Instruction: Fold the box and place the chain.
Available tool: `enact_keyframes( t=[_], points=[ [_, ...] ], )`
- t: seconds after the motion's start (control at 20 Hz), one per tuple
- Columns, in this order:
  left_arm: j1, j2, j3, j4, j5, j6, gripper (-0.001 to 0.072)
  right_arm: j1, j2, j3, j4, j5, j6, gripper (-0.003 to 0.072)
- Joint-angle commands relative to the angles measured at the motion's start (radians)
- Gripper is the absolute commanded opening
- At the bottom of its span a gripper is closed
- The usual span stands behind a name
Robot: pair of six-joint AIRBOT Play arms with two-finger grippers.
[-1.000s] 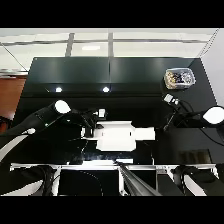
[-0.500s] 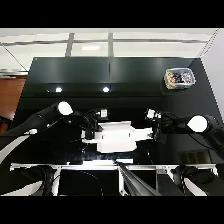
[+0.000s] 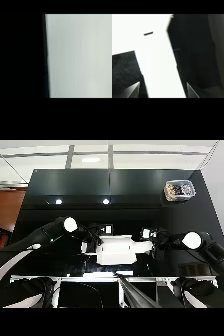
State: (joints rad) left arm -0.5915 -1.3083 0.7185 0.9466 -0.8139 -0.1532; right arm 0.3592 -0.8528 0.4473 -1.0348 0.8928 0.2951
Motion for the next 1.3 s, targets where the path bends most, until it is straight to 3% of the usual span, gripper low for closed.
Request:
enact_keyframes(
  t=[0.0,0.75,1.25],
  points=[
    [-0.003,0.000,0.001,0.011,0.001,-0.010,0.0024,0.049,-0.001,-0.019,0.053,-0.008,-0.016,0.0672],
    [-0.003,0.000,0.001,0.011,0.002,-0.009,0.0025,0.229,-0.107,-0.021,0.239,-0.032,-0.176,0.0672],
    [-0.003,0.000,0.001,0.011,0.001,-0.009,0.0025,0.229,-0.122,-0.019,0.326,-0.115,-0.176,0.0672]
  ],
)
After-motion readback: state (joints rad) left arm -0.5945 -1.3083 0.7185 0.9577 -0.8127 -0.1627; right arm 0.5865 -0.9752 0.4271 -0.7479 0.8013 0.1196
